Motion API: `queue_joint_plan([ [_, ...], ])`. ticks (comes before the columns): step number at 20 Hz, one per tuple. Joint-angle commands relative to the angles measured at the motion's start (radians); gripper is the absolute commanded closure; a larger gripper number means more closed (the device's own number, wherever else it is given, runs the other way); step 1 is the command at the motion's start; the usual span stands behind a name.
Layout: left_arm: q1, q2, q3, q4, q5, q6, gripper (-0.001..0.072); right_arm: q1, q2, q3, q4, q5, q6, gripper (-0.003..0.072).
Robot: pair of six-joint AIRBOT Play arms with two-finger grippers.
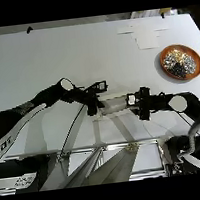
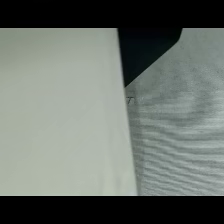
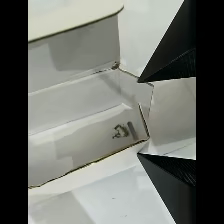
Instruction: Fold the box and place the chain.
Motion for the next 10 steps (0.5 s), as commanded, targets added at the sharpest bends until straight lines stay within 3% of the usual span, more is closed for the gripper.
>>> queue_joint_plan([
  [1,0.0,0.0,0.0,0.0,0.0,0.0,0.07,-0.005,0.0,0.002,0.028,0.007,-0.026,0.0214],
  [6,0.0,0.0,0.0,0.0,0.0,0.0,0.07,-0.005,0.019,0.003,-0.006,0.002,-0.03,0.0209],
  [10,0.0,0.0,0.0,0.0,0.0,0.0,0.07,-0.005,0.036,0.003,-0.053,-0.041,-0.03,0.0005],
])
